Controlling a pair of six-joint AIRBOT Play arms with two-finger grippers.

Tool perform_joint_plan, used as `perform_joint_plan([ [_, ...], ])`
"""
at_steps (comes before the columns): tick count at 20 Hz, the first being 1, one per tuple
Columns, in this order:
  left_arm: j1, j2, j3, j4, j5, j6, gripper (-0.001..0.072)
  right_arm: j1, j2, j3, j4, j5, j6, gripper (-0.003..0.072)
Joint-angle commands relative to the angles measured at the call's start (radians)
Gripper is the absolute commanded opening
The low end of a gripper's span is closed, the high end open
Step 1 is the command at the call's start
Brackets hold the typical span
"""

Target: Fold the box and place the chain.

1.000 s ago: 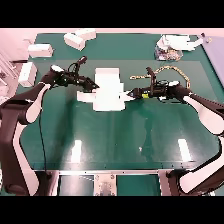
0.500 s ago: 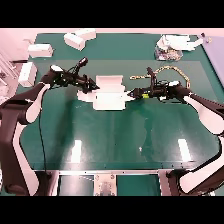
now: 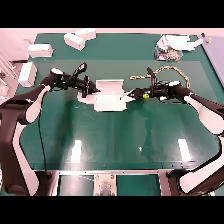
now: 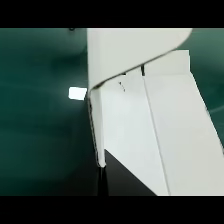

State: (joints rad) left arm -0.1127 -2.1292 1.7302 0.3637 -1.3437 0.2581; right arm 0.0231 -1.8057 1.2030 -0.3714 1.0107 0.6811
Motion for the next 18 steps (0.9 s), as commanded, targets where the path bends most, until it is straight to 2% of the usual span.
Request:
perform_joint_plan([
  [1, -0.001, -0.001, -0.025, -0.008, 0.029, 0.070, 0.0015, 0.002, 0.000, 0.001, 0.004, 0.008, 0.042, 0.0004],
  [6, -0.001, -0.001, -0.025, -0.028, 0.045, 0.092, 0.0015, 0.017, 0.000, 0.001, 0.010, 0.008, 0.038, 0.0009],
  [7, -0.001, -0.001, -0.025, -0.029, 0.045, 0.092, 0.0015, 0.012, 0.000, 0.001, 0.012, 0.007, 0.019, 0.0184],
  [8, -0.001, -0.001, -0.025, -0.028, 0.045, 0.092, 0.0016, 0.002, 0.000, 0.001, 0.016, 0.007, 0.017, 0.0396],
  [12, -0.001, -0.001, -0.025, -0.028, 0.044, 0.092, 0.0016, -0.059, 0.012, 0.004, 0.041, 0.011, -0.018, 0.0411],
  [15, -0.001, -0.001, -0.025, -0.028, 0.046, 0.102, 0.0016, -0.107, 0.038, 0.004, 0.123, 0.011, -0.108, 0.0449],
  [18, -0.001, -0.001, -0.025, -0.027, 0.042, 0.102, 0.0016, -0.140, 0.063, 0.005, 0.162, 0.011, -0.152, 0.0451],
])
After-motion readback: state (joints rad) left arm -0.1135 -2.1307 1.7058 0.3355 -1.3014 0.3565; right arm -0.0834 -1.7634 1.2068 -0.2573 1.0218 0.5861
